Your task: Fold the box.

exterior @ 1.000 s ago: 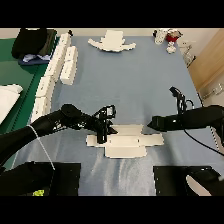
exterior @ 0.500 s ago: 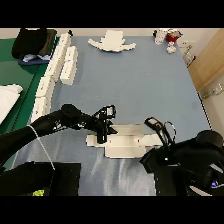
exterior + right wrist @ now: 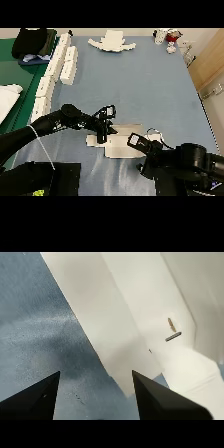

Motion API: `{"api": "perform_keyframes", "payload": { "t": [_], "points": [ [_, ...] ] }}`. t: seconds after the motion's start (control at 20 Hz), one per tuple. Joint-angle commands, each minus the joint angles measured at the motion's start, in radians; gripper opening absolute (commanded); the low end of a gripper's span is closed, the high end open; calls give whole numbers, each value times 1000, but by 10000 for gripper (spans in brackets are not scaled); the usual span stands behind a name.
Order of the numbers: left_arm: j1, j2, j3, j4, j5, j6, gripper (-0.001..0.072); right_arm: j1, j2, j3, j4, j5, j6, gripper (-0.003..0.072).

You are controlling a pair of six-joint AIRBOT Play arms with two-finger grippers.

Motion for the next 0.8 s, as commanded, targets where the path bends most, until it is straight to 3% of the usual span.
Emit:
{"api": "perform_keyframes", "payload": {
  "t": [0.0,0.25,0.5,0.75],
  "points": [
    [0,0,0,0,0,0,14,18,-117,-1,-34,82,-72,670],
    [0,0,0,0,-1,0,14,15,-209,25,-168,143,43,669],
    [0,0,0,0,0,0,14,14,-164,107,-369,27,315,670],
    [0,0,0,0,0,0,14,15,-126,116,-372,-58,323,669]
  ]
}}
